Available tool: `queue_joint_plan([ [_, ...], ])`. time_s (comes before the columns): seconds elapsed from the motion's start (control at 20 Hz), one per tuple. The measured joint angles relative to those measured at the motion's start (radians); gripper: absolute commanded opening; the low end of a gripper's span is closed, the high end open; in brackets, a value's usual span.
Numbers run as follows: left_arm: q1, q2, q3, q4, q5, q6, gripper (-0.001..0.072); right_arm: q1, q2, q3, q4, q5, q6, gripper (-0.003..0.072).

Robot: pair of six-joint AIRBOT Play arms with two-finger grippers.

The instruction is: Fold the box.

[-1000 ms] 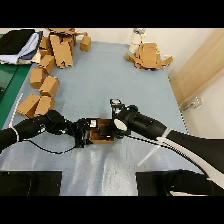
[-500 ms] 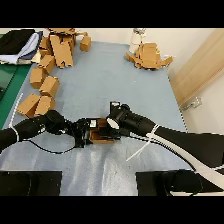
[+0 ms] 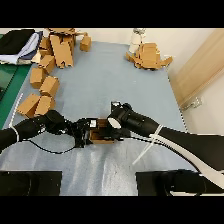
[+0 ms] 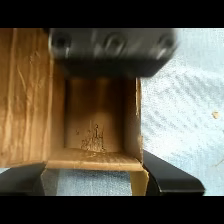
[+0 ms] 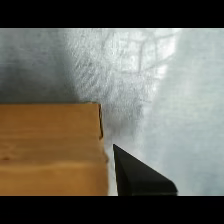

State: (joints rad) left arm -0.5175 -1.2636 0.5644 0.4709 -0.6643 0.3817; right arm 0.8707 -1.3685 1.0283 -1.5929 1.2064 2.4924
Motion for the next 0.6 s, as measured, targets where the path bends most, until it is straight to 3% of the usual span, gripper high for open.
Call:
queue_joint_plan([
  [0.25, 0.0, 0.0, 0.0, 0.0, 0.0, 0.0, 0.0532, -0.005, 0.12, 0.0, -0.057, 0.061, 0.039, 0.0361],
  [0.3, 0.0, 0.0, 0.0, 0.0, 0.0, 0.0, 0.0531, -0.006, 0.146, 0.0, -0.073, 0.065, 0.041, 0.0261],
  [0.35, 0.0, 0.0, 0.0, 0.0, 0.0, 0.0, 0.0531, -0.01, 0.172, 0.0, -0.094, 0.082, 0.046, 0.0058],
  [0.4, 0.0, 0.0, 0.0, 0.0, 0.0, 0.0, 0.0532, -0.016, 0.195, -0.002, -0.123, 0.111, 0.048, 0.0005],
  [0.6, 0.0, 0.0, 0.0, 0.0, 0.0, 0.0, 0.0532, -0.114, 0.271, -0.066, -0.216, 0.189, 0.037, 0.0003],
])
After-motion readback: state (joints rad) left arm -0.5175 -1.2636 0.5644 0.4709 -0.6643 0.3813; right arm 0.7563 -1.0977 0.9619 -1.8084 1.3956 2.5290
